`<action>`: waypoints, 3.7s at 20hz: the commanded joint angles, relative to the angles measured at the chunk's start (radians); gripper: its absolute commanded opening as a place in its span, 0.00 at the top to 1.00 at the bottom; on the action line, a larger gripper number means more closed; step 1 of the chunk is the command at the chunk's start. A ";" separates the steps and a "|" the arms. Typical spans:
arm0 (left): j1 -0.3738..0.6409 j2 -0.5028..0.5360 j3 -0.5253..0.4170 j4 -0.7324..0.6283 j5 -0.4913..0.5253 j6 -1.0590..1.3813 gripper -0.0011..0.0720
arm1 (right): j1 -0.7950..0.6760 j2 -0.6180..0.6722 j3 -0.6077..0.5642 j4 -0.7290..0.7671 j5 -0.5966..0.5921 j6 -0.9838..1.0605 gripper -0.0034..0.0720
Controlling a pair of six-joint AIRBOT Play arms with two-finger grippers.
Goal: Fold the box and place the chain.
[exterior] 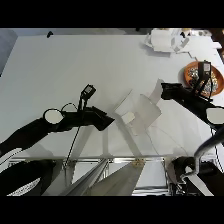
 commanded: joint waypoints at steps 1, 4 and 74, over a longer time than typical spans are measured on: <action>-0.058 -0.103 -0.014 -0.354 0.085 0.289 0.20 | 0.001 0.001 0.000 -0.002 0.008 0.000 0.94; -0.054 -0.170 -0.013 -0.526 0.100 0.406 0.20 | 0.001 0.001 0.000 -0.002 0.008 0.000 0.94; 0.028 -0.449 0.607 0.441 -0.199 0.470 0.98 | 0.001 0.172 0.051 -0.376 0.537 -0.006 0.50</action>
